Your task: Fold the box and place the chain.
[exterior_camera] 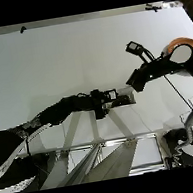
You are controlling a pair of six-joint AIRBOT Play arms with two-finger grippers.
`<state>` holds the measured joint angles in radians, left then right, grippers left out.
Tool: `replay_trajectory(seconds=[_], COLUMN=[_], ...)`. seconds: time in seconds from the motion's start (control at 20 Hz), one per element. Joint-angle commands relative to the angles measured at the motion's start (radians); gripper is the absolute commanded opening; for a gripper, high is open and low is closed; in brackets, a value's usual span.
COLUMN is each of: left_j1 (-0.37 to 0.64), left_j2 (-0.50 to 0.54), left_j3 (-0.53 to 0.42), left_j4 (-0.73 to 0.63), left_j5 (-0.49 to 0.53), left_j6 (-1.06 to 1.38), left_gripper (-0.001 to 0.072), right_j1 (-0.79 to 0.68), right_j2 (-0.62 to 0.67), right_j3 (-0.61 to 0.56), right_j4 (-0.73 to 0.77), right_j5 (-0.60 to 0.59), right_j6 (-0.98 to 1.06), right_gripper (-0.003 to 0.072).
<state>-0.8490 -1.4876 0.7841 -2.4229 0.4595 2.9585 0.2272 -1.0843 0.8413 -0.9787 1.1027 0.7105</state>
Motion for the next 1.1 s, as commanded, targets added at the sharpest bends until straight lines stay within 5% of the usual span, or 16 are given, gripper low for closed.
replay_trajectory(seconds=[0.0, 0.05, 0.15, 0.25, 0.8, 1.05], left_j1=[0.0, 0.0, 0.0, 0.0, 0.0, 0.0], left_j2=[0.001, 0.001, 0.001, 0.001, 0.001, 0.001], left_j3=[0.0, 0.0, 0.0, 0.0, 0.0, 0.0], left_j4=[0.0, 0.0, 0.0, 0.0, 0.0, 0.0], left_j5=[0.0, 0.0, 0.0, 0.0, 0.0, 0.0], left_j6=[0.0, 0.0, 0.0, 0.0, 0.0, 0.0], left_gripper=[0.0134, 0.0134, 0.0134, 0.0134, 0.0134, 0.0134], right_j1=[0.08, 0.092, 0.11, 0.139, 0.401, 0.42], right_j2=[0.005, 0.005, 0.01, 0.015, 0.016, 0.015], right_j3=[0.001, 0.001, 0.001, 0.001, 0.001, -0.002], right_j4=[-0.065, -0.079, -0.122, -0.201, -0.491, -0.536], right_j5=[0.03, 0.043, 0.068, 0.091, 0.105, -0.004], right_j6=[-0.027, -0.027, -0.008, -0.006, -0.005, 0.023], right_gripper=[0.0113, 0.0192, 0.0207, 0.0301, 0.0348, 0.0347])
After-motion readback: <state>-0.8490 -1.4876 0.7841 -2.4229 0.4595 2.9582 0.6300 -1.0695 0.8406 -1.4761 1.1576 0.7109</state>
